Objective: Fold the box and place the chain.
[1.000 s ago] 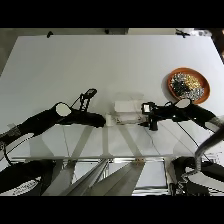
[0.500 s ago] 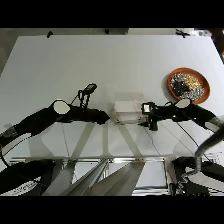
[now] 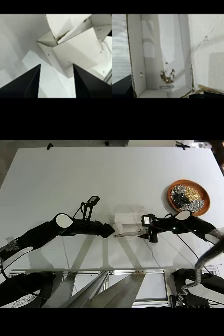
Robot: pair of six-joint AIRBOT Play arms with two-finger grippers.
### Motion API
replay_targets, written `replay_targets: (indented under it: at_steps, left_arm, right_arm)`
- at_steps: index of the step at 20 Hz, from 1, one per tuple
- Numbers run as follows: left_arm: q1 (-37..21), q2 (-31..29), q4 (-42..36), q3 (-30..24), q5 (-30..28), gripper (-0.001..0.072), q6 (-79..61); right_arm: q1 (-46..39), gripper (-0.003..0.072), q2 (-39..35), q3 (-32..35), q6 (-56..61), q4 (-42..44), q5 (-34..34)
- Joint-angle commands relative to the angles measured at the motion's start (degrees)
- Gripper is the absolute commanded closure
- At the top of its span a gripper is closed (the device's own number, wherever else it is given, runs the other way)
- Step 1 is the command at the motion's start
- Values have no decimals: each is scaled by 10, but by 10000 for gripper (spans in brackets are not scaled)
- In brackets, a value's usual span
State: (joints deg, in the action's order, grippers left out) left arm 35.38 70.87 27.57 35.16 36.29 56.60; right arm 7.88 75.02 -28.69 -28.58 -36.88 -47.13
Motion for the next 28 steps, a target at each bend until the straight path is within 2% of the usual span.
replay_targets:
  at_steps: [1,5,12,20,28]
  left_arm:
    - [11,1,-1,9,-6,258,3]
    - [18,22,14,33,-16,224,29]
    - [36,59,111,97,-9,204,147]
    - [47,68,263,139,83,204,323]
    - [77,126,302,215,137,204,405]
  right_arm:
    - [0,289,0,0,0,0,0]
    - [0,289,0,0,0,0,0]
    - [0,289,0,0,0,0,0]
    - [0,289,0,0,0,0,0]
    - [0,289,0,0,0,0,0]
